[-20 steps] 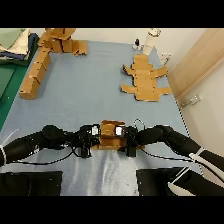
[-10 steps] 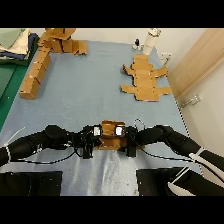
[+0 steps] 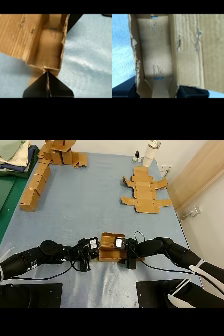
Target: Fold the box.
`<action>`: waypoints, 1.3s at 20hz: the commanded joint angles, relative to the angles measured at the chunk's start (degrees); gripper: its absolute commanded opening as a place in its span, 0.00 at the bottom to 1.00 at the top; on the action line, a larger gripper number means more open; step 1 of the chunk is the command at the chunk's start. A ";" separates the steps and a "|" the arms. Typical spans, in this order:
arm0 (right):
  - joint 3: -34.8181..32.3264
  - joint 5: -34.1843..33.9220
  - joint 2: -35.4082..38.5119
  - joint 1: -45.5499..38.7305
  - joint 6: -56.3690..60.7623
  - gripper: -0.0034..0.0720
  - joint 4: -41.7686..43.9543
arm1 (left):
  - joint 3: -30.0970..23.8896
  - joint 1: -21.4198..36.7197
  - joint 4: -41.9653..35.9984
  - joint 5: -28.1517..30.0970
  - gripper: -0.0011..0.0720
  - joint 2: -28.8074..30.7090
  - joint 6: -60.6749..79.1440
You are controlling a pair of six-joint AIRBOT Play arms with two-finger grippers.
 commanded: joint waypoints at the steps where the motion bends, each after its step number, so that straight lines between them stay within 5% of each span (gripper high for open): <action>1: 0.04 0.02 0.04 -0.02 0.00 0.72 0.00 | -0.52 0.07 0.28 3.34 0.27 0.52 -0.59; 2: 0.04 0.02 0.04 -0.02 0.00 0.73 0.00 | -0.52 0.07 0.26 3.15 0.62 0.50 -0.57; 4: 0.04 0.02 0.04 -0.02 0.00 0.72 0.00 | -0.37 0.04 0.26 2.80 0.38 0.50 -0.52; 5: 0.04 0.02 0.04 -0.02 0.00 0.72 0.00 | -0.33 0.04 0.26 2.08 0.35 0.50 -0.33; 23: 0.04 0.02 0.04 -0.02 0.00 0.72 0.00 | 5.22 -0.07 -0.63 -2.67 0.35 -5.22 2.43; 24: 0.04 0.02 0.04 -0.02 0.00 0.72 0.00 | 5.25 -0.04 -0.61 -2.56 0.45 -5.22 2.64; 25: 0.04 0.02 0.04 -0.02 0.00 0.72 0.00 | 5.25 -0.07 -0.61 -2.34 0.78 -5.22 2.64; 26: 0.04 0.02 0.04 -0.02 0.00 0.73 0.00 | 5.25 -0.04 -0.63 -2.25 0.91 -5.22 2.62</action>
